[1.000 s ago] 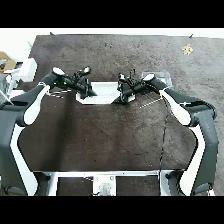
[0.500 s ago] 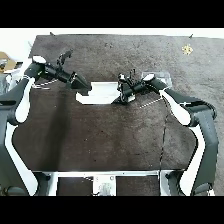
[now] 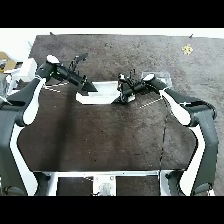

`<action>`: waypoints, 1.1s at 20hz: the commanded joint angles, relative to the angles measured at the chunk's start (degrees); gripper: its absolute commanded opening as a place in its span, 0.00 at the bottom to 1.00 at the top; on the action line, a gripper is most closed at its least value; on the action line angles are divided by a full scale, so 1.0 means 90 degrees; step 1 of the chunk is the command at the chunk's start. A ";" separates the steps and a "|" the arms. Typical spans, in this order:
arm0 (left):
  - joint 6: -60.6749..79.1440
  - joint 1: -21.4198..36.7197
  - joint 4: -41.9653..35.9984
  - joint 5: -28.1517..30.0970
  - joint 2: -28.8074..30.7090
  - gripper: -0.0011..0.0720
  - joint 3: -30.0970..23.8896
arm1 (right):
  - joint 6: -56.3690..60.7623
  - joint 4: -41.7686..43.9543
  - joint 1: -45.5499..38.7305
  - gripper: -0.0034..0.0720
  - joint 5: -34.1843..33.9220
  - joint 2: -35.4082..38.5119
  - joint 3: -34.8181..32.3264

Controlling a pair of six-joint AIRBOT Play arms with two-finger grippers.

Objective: Fold the box and place the chain.

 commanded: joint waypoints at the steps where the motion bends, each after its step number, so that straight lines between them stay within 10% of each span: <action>1: -0.0459 -0.0090 0.0095 0.0724 -0.0002 0.03 0.0007 | 0.0002 0.0000 -0.0002 0.62 0.0002 -0.0002 0.0000; 10: -0.1185 -0.0090 0.0435 0.2487 -0.0002 0.03 0.0007 | 0.0000 0.0000 -0.0002 0.62 0.0002 -0.0002 0.0000; 22: -0.1423 -0.0148 0.1134 0.2344 -0.0301 0.03 0.0007 | 0.0000 0.0000 -0.0002 0.62 0.0002 -0.0002 0.0000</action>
